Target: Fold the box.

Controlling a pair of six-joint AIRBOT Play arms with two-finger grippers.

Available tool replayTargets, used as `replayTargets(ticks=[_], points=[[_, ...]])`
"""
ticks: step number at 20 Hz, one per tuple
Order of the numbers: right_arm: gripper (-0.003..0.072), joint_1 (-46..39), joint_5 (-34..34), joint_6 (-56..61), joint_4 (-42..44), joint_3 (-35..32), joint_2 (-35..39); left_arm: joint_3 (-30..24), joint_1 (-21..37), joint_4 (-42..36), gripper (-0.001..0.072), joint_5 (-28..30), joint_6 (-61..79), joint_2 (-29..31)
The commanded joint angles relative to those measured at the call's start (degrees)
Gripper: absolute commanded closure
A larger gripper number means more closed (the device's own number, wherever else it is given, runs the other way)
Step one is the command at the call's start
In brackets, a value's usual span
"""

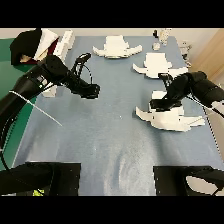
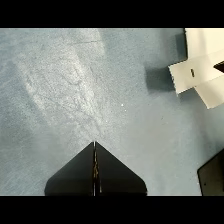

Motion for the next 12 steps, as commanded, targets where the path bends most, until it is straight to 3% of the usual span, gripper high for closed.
replayTargets(ticks=[1, 2, 4, 6, 8, 12], points=[[0.0682, 0.0, -0.7, 1.0, 6.9, 0.0, 0.0, 0.1, 0.0, 0.0, 0.0696, 0.0, 0.0, 0.0], [0.0672, -0.1, -1.3, 1.6, 6.4, 0.7, 0.0, 0.1, 0.0, 0.0, 0.0696, 0.0, 0.0, 0.0], [0.0449, -2.0, -7.3, 7.1, -2.6, 5.6, 0.0, 0.0, 0.0, 0.0, 0.0696, 0.4, 0.0, 0.0], [0.0436, -7.1, -15.1, 8.9, -13.2, 11.5, 0.0, 0.1, 0.0, 0.0, 0.0695, 1.7, 0.0, 0.0], [0.0436, -14.9, -19.8, 8.5, -21.1, 13.1, 0.0, 0.1, 0.0, -0.1, 0.0695, 2.7, 0.0, 0.0], [0.0436, -36.7, -19.4, 1.4, -17.4, 8.8, 0.0, 0.1, 0.0, -0.9, 0.0696, 4.6, 0.0, 0.0]])
